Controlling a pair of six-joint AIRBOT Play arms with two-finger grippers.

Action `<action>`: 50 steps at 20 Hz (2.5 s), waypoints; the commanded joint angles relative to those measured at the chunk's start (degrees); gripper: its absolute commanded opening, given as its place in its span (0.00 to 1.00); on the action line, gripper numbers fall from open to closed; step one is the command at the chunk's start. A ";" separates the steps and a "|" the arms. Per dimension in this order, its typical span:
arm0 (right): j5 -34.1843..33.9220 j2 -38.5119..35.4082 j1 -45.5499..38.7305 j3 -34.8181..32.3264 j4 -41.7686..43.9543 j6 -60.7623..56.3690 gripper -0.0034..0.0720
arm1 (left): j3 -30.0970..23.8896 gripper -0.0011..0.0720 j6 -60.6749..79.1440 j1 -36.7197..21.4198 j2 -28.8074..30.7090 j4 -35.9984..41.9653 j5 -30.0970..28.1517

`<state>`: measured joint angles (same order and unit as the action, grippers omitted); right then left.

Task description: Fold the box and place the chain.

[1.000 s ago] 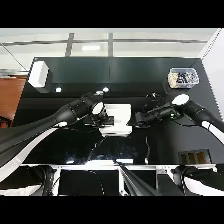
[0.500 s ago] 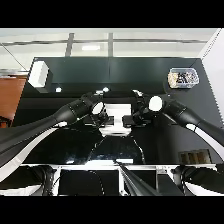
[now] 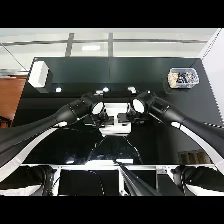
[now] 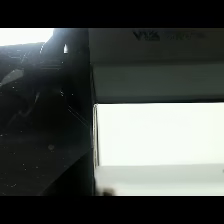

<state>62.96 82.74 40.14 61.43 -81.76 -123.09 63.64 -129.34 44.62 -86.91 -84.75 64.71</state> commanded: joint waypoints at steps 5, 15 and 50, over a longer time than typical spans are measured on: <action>4.31 3.04 1.09 0.96 -1.92 -6.95 0.66 | 0.07 0.05 0.13 0.00 0.00 -0.04 0.07; 3.87 3.13 1.09 0.98 -2.21 -6.86 0.07 | 0.07 0.05 0.13 0.00 0.00 -0.04 0.09; 4.04 20.65 -49.72 40.76 -13.70 9.60 0.98 | 0.07 0.05 0.13 0.00 0.00 -0.02 -0.13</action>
<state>51.66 89.47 -5.48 85.21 -101.16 -115.31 63.66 -129.21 44.62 -86.94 -84.82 64.69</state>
